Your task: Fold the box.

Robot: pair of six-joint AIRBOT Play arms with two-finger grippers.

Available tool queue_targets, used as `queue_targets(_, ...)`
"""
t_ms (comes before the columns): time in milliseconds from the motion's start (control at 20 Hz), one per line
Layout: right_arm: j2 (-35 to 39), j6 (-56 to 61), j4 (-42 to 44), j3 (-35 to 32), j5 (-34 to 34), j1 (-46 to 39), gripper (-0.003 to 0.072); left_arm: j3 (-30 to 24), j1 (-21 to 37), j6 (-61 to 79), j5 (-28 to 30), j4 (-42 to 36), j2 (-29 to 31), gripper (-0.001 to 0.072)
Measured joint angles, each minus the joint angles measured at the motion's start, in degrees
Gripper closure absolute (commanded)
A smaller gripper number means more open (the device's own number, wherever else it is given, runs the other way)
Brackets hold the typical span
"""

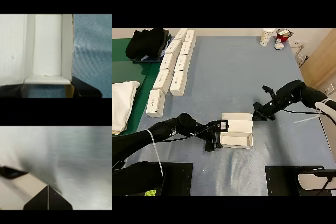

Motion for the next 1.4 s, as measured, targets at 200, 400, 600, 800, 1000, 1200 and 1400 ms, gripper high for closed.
queue_targets(200,-3.3,-14.4,9.2,0.5,-7.6,0.5,0.0682,0.0,0.0,0.0,0.0,0.0,0.0,0.0287)
queue_targets(400,-2.3,-21.2,11.2,0.5,-10.0,4.0,0.0682,0.0,0.0,0.0,0.0,0.0,0.0,0.0287)
queue_targets(600,2.4,-24.2,7.7,0.5,-7.0,8.7,0.0683,0.0,0.0,0.0,0.0,0.0,0.0,0.0287)
queue_targets(800,9.5,-27.3,3.9,-1.8,1.8,13.8,0.0682,0.0,0.0,0.0,0.0,0.0,0.0,0.0288)
queue_targets(1000,18.6,-33.7,2.6,-9.3,14.1,19.9,0.0681,0.0,0.0,0.0,0.0,0.0,0.0,0.0287)
queue_targets(1200,28.5,-41.3,2.3,-18.6,26.6,26.1,0.0673,0.0,0.0,0.0,0.0,0.0,0.0,0.0288)
queue_targets(1400,34.6,-46.8,2.0,-26.8,39.2,32.7,0.0673,0.0,0.0,0.0,0.0,0.0,0.0,0.0287)
